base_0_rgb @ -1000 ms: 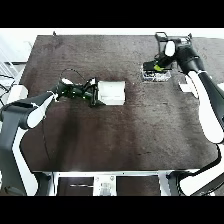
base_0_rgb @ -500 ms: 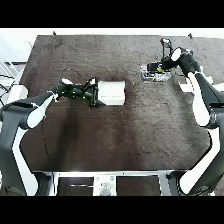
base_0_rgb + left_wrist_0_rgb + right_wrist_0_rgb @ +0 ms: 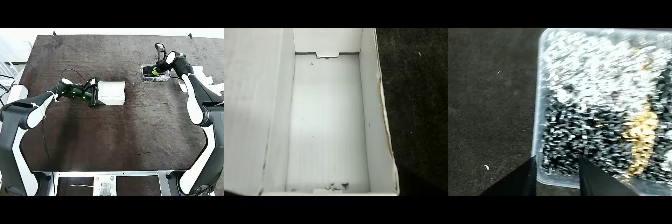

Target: Fold the box and place the chain.

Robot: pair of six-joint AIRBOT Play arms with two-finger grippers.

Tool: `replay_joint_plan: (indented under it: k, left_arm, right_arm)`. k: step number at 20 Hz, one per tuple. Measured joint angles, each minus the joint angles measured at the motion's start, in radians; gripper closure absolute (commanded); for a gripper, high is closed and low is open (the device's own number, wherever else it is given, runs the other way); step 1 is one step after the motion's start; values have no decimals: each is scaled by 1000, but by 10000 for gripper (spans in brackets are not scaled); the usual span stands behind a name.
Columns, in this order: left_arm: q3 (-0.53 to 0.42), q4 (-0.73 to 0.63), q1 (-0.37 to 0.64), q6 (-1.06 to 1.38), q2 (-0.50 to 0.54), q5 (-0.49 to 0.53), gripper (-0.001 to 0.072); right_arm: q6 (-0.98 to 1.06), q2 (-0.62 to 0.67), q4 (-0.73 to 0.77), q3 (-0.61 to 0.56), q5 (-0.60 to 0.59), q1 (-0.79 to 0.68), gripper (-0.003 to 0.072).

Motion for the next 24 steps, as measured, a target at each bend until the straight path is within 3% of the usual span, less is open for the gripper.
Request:
replay_joint_plan:
  k: [2,5,8,14,24]
  left_arm:
    - [0,0,0,0,0,0,218]
    - [0,0,0,0,0,0,217]
    - [0,0,0,0,0,0,218]
    - [0,0,0,0,0,0,218]
    - [0,0,0,0,0,0,217]
  right_arm:
    - [0,-13,-1,0,0,2,481]
    - [0,-24,0,2,3,4,549]
    - [-3,-29,-3,2,9,5,684]
    - [-23,-2,-6,29,42,6,686]
    - [-46,248,-8,43,80,9,686]
